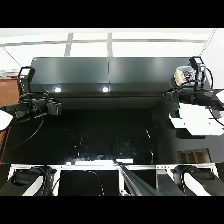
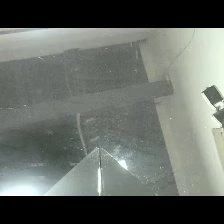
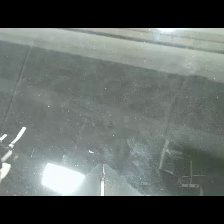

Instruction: Fold the box and place the chain.

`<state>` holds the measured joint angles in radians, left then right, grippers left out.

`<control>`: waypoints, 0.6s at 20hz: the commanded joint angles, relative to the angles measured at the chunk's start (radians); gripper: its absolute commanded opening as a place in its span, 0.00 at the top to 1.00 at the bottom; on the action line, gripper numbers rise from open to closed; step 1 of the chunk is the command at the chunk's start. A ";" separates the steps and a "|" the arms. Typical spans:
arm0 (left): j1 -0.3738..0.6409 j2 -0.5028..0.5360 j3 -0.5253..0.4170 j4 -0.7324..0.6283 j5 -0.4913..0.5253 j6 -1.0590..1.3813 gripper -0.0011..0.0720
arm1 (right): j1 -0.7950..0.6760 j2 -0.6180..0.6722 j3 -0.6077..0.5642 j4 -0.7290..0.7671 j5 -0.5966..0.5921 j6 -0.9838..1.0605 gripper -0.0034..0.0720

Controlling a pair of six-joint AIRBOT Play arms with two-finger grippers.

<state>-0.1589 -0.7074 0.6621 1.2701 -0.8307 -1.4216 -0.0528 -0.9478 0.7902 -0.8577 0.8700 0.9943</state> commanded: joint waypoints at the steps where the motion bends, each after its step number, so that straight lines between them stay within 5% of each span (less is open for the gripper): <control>1: -0.001 0.001 0.000 0.000 0.000 0.000 0.95 | 0.001 0.000 0.000 0.000 0.000 0.000 0.93; 12: -0.001 0.001 0.000 0.000 0.000 0.000 0.95 | 0.002 0.000 0.000 0.038 -0.022 0.000 0.93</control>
<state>-0.1589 -0.7074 0.6621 1.2697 -0.8307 -1.4216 -0.0525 -0.9478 0.7902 -0.8528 0.8684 0.9943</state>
